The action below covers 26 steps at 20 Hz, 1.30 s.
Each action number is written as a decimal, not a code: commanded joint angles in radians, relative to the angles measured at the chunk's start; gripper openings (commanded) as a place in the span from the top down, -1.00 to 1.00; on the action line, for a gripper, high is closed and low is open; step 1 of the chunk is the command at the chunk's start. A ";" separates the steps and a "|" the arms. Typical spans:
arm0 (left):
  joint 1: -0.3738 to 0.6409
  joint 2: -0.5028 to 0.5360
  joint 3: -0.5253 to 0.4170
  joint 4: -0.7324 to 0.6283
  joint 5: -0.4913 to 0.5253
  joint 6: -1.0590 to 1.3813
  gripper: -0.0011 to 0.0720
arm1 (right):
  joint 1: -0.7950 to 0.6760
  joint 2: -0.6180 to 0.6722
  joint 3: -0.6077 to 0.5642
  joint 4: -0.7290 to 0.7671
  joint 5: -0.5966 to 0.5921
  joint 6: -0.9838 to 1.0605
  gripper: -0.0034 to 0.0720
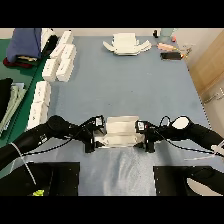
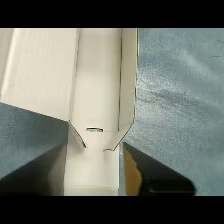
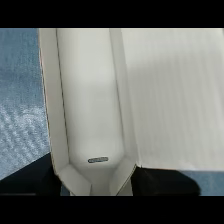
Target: Fold the box.
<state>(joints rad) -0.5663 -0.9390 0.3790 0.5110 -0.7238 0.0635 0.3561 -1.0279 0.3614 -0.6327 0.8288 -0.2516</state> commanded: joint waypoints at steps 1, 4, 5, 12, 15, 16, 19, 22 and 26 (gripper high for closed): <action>-0.030 -0.051 0.016 -0.053 0.009 0.045 0.02 | 0.001 0.001 0.001 0.000 0.000 0.000 -0.45; -0.055 -0.069 0.018 -0.071 0.011 0.054 0.03 | 0.001 0.001 0.001 0.000 0.000 0.000 -0.44; -0.058 -0.071 0.019 -0.075 0.015 0.054 0.35 | 0.001 0.001 0.001 0.000 0.000 0.000 -0.44; -0.058 -0.071 0.019 -0.145 0.063 0.061 0.51 | 0.001 0.001 0.001 0.000 0.000 0.000 -0.44; -0.074 -0.071 0.019 -0.153 0.062 0.060 0.48 | 0.001 0.001 0.001 0.000 0.000 0.000 -0.45; -0.082 -0.071 0.019 -0.159 0.063 0.060 0.48 | 0.001 0.001 0.001 0.000 0.000 0.000 -0.44; -0.091 -0.071 0.019 -0.159 0.069 0.060 -0.71 | 0.001 0.001 0.001 0.000 0.000 0.000 -0.44; -0.091 -0.071 0.019 -0.159 0.070 0.058 -0.72 | 0.001 0.001 0.001 0.000 0.000 0.000 -0.45; -0.091 -0.070 0.019 -0.117 0.071 -0.005 -0.96 | 0.001 0.001 0.001 0.000 0.000 0.000 -0.45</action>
<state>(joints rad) -0.6563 -1.0092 0.3973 0.3626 -0.6537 0.1070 0.3561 -1.0279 0.3614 -0.6331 0.8291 -0.2520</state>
